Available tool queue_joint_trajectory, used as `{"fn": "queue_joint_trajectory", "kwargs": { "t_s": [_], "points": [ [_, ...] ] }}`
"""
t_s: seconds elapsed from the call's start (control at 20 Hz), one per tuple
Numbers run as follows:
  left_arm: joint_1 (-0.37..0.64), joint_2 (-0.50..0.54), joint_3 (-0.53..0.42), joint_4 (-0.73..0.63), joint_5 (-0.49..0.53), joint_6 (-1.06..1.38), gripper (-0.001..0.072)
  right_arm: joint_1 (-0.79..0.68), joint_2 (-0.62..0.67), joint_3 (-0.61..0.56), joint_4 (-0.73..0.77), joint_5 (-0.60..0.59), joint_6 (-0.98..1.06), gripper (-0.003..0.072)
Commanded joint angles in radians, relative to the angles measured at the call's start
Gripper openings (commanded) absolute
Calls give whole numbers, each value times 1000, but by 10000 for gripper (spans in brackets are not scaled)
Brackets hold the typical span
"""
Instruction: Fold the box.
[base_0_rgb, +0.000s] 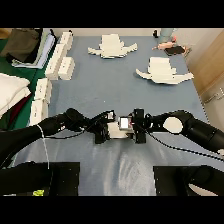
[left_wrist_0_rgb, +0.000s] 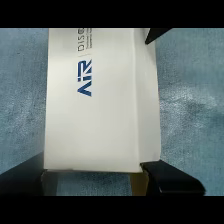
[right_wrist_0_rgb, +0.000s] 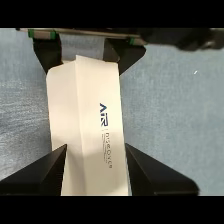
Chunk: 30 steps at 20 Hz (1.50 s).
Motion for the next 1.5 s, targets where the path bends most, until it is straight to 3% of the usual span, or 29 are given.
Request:
{"fn": "queue_joint_trajectory", "kwargs": {
  "t_s": [0.0, 0.8, 1.15, 1.25, 1.45],
  "points": [
    [0, 0, 0, 0, -2, 1, 367, 2, 15, 0, 5, -5, -2, 582],
    [0, 0, 0, 0, -2, 1, 368, 2, 19, 6, -3, -124, -10, 580],
    [0, 0, 0, 0, -2, 1, 368, 2, 16, 13, -2, -122, -10, 575],
    [0, 0, 0, 0, -2, 1, 367, 2, 2, 12, -2, -115, -10, 485],
    [0, 0, 0, 1, -2, 1, 368, 2, -19, 12, 33, -77, -10, 458]
  ]
}}
